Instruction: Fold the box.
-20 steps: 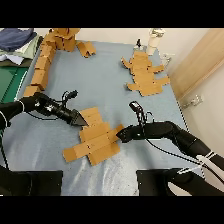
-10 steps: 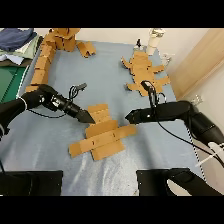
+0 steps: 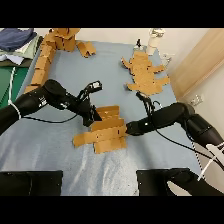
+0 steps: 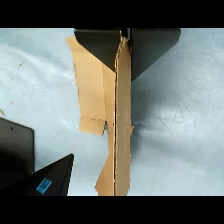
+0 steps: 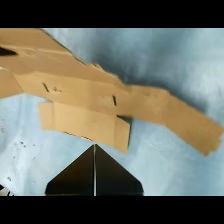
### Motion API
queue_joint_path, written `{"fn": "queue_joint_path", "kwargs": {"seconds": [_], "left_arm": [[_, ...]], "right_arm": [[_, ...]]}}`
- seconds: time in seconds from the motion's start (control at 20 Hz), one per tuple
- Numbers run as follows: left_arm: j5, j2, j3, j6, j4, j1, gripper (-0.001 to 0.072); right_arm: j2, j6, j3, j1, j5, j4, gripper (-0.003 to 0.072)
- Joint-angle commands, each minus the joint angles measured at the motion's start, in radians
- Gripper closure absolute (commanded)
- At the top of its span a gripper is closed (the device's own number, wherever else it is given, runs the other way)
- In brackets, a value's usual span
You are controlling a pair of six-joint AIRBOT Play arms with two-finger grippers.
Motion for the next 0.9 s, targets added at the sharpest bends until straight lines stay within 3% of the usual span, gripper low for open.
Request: {"fn": "queue_joint_path", "kwargs": {"seconds": [0.0, 0.25, 0.85], "left_arm": [[0.085, 0.017, -0.031, 0.082, 0.029, -0.049, 0.0698], [0.087, 0.017, -0.084, 0.133, -0.026, -0.059, 0.0699], [0.064, -0.041, -0.101, 0.214, -0.078, -0.051, 0.0697]], "right_arm": [[0.000, 0.121, -0.071, 0.045, 0.026, -0.065, 0.0684], [-0.001, 0.167, -0.117, 0.048, 0.136, -0.085, 0.0684], [-0.001, 0.208, -0.117, 0.048, 0.158, -0.125, 0.0684]]}}
